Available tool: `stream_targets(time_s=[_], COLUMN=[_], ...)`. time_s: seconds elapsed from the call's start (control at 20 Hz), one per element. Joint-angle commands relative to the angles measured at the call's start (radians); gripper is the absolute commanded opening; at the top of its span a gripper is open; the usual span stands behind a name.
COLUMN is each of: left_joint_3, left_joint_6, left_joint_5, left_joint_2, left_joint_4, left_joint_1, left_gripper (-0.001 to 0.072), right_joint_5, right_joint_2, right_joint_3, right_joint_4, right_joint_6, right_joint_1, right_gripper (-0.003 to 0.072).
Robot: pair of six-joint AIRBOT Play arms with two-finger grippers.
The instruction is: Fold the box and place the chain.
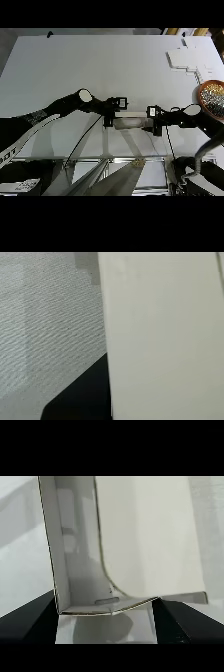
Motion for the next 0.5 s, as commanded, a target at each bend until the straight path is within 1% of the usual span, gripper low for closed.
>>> stream_targets(time_s=[0.0, 0.25, 0.45], left_joint_3=[0.0, 0.0, 0.0], left_joint_6=[0.0, 0.0, 0.0], left_joint_5=[0.002, 0.002, 0.002], left_joint_2=[0.0, -0.001, -0.001], left_joint_4=[0.0, 0.0, 0.0], left_joint_1=[0.0, 0.0, 0.0], left_gripper=[0.0013, 0.0013, 0.0013], right_joint_5=[0.014, 0.008, 0.008], right_joint_2=[-0.03, -0.088, -0.092], right_joint_3=[0.0, 0.0, 0.0], right_joint_4=[0.023, 0.023, 0.036], right_joint_6=[-0.013, -0.013, -0.039], right_joint_1=[0.001, 0.016, 0.016], right_gripper=[0.0595, 0.0595, 0.0587])
